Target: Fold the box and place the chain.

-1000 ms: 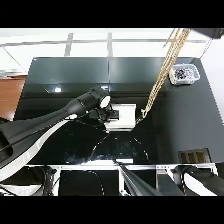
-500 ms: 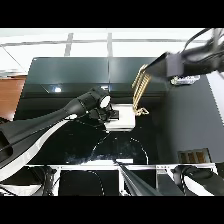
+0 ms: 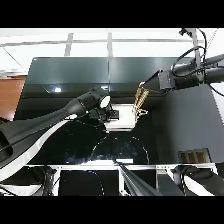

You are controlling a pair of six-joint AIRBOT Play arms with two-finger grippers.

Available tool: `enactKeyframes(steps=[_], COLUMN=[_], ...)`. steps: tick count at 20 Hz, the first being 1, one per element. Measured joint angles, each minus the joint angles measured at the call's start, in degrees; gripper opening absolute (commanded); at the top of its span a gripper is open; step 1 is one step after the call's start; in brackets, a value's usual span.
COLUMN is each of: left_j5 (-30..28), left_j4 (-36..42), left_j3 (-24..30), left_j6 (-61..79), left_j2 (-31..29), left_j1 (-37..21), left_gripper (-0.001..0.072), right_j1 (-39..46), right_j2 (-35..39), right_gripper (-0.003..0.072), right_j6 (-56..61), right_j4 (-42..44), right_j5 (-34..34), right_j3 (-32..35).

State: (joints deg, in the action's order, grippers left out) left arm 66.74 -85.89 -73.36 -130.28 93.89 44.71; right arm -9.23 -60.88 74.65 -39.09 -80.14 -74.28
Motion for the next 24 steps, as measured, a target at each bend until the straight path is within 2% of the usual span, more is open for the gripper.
enactKeyframes(steps=[6, 11, 16, 17, 18, 19, 24], left_j5=[0.00, -0.02, 0.00, 0.00, 0.00, 0.00, 0.09], left_j4=[0.02, 0.00, 0.00, 0.00, 0.00, 0.00, 0.00], left_j3=[0.00, 0.00, 0.00, 0.00, 0.00, 0.00, 0.00], left_j6=[-0.02, -0.02, -0.02, -0.02, -0.02, -0.02, -0.04], left_j2=[0.00, 0.00, 0.00, 0.00, 0.00, 0.00, 0.00], left_j1=[0.00, 0.00, 0.00, 0.00, 0.00, 0.00, 0.00], left_gripper=[0.0027, 0.0027, 0.0027, 0.0027, 0.0027, 0.0027, 0.0027], right_j1=[-0.26, -3.61, -7.06, -7.39, -7.54, -7.63, -4.39], right_j2=[0.00, -0.70, -4.37, -5.01, -5.42, -5.73, -5.86], right_gripper=[0.0016, 0.0017, 0.0018, 0.0036, 0.0221, 0.0325, 0.0324], right_j6=[-0.22, -0.35, -0.39, -0.37, -0.39, -0.35, -0.39], right_j4=[0.39, 2.54, 2.60, 2.36, 2.21, 2.05, 1.29], right_j5=[-0.11, 7.39, 13.16, 14.10, 14.95, 15.52, 13.25], right_j3=[3.61, 10.82, 14.88, 15.47, 15.87, 16.17, 16.81])
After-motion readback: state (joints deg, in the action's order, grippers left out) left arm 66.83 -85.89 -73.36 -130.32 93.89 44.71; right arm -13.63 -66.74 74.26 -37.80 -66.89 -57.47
